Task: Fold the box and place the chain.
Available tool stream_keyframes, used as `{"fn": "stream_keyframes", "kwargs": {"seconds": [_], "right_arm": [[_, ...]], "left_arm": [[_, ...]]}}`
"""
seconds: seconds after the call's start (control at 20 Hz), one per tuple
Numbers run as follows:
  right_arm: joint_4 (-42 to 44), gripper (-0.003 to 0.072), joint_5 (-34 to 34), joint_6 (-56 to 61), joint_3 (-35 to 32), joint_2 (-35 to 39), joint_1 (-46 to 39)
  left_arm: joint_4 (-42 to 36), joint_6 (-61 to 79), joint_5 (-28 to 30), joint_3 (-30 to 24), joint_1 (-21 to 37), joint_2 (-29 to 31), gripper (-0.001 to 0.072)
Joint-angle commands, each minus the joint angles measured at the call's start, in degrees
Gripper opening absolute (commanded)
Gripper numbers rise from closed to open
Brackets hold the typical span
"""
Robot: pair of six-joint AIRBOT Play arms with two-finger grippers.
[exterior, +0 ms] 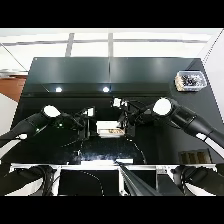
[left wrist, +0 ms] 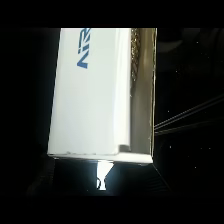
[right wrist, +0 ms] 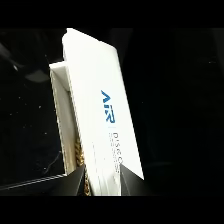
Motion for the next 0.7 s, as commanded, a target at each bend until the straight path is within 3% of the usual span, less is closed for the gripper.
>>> {"fn": "stream_keyframes", "kwargs": {"seconds": [0.0, 0.65], "right_arm": [[0.09, 0.0239, 1.01, 0.0, -0.02, 0.04, 0.02], [-0.15, 0.0279, 1.75, 0.87, -0.04, -0.09, 0.02]], "left_arm": [[0.0, -0.07, 0.04, 0.0, 0.0, 0.04, 0.0293], [0.0, -0.07, 0.04, 0.0, 0.02, 0.04, 0.0294]]}}
